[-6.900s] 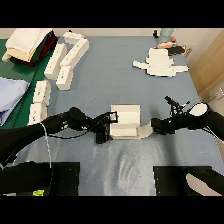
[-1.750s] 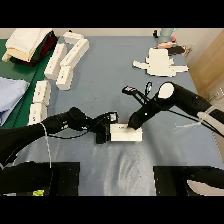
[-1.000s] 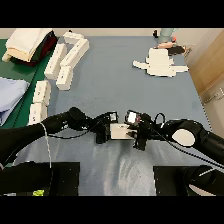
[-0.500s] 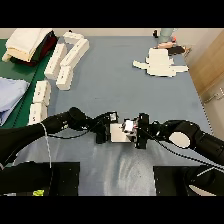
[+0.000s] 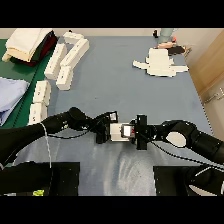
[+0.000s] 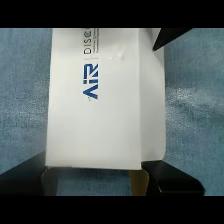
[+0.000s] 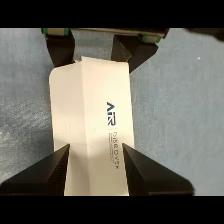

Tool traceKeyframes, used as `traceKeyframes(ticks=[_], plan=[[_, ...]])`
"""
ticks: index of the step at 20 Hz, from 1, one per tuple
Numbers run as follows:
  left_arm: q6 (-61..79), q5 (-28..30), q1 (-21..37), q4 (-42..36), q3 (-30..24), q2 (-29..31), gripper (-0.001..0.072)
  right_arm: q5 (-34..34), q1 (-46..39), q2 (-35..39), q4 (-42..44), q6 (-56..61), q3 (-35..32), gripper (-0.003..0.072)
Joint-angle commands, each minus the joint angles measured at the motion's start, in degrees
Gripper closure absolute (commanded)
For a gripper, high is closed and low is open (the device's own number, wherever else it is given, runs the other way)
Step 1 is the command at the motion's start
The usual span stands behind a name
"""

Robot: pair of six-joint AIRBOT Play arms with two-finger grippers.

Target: Fold the box.

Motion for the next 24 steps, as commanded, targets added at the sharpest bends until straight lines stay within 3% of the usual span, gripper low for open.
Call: traceKeyframes(ticks=[1,5,19,24], plan=[[0.0,0.0,0.0,0.0,0.0,0.0,0.0346,-1.1,0.0,-0.6,-0.8,-3.2,0.0,0.0158],[0.0,0.0,0.0,0.0,0.0,0.0,0.0346,-1.5,0.0,-0.6,-0.3,-8.6,0.0,0.0158],[0.0,0.0,0.0,0.0,0.0,0.0,0.0346,0.9,0.0,0.6,5.5,-9.6,0.0,0.0158],[0.0,0.0,0.0,0.0,0.0,0.0,0.0346,-0.3,-0.2,-1.9,3.4,-9.6,-0.1,0.0158]])
